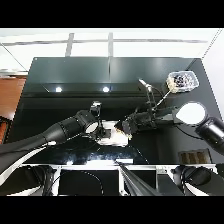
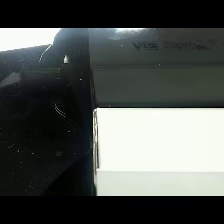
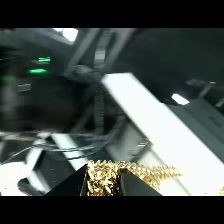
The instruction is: Fold the box and place the chain.
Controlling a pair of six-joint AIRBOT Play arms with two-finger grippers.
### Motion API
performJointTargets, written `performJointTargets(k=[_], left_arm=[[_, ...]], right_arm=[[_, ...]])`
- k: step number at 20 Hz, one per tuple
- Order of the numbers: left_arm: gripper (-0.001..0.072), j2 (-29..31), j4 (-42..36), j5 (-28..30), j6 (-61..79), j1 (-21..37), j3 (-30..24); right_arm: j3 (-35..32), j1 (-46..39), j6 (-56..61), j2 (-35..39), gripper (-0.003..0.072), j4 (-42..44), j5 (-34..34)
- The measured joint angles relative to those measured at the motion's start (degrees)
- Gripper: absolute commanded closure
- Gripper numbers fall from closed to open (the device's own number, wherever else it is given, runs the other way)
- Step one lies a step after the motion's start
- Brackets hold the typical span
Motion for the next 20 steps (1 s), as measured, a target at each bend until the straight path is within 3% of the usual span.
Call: performJointTargets(k=[1, 2, 6, 9, 10, 11, 15, 20], left_arm=[[0.0675, 0.00, 0.00, 0.00, 0.00, 0.00, 0.00], [0.0675, 0.00, 0.00, 0.00, 0.02, 0.00, 0.00], [0.0675, 0.02, 0.00, -0.04, 0.00, 0.00, 0.00], [0.0675, 0.02, 0.00, -0.04, 0.00, 0.00, 0.00], [0.0675, 0.00, 0.00, -0.04, 0.00, 0.00, 0.00], [0.0675, 0.02, 0.00, -0.04, 0.00, 0.00, 0.00], [0.0675, 0.02, 0.00, -0.02, 0.02, 0.00, -0.02], [0.0675, 0.00, 0.00, -0.04, 0.02, 0.00, 0.00]], right_arm=[[-0.61, -0.02, 0.00, -0.26, 0.0300, -0.59, -0.72], [-1.05, -0.26, 0.11, -0.42, 0.0230, -1.16, -1.25], [-1.51, -6.08, 0.35, 1.46, 0.0230, -3.74, 1.42], [-1.77, -14.91, 0.46, 5.01, 0.0229, -11.30, 3.78], [-2.29, -18.16, 1.40, 5.77, 0.0073, -15.41, 3.48], [-3.17, -21.07, 2.97, 6.32, -0.0031, -19.32, 2.25], [-8.44, -30.45, 10.49, 4.52, -0.0030, -30.95, -9.20], [-5.68, -35.01, 19.47, -9.14, -0.0022, -35.15, -20.33]])
